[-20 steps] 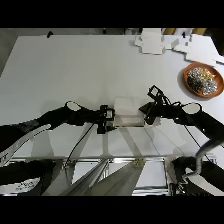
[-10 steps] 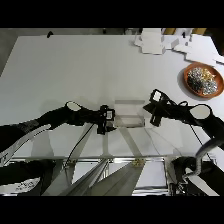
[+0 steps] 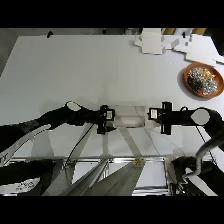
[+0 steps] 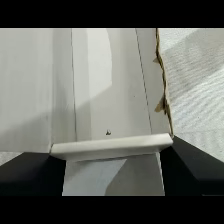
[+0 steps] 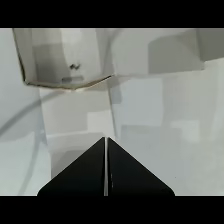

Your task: Fold the box and place the chain.

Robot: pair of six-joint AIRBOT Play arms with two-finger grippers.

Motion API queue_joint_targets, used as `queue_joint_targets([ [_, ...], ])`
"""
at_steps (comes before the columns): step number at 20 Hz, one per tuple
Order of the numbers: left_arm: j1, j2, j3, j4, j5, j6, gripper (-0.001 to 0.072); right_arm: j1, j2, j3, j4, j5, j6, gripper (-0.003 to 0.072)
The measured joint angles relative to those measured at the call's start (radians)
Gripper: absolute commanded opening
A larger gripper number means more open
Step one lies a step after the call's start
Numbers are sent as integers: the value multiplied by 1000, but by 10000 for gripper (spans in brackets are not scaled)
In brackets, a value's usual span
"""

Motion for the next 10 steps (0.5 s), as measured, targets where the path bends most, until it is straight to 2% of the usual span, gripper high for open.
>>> queue_joint_targets([
  [4,0,0,0,0,0,0,214,0,-32,0,-19,13,-58,116],
  [10,0,0,0,0,0,0,214,0,-103,-2,156,5,-231,114],
])
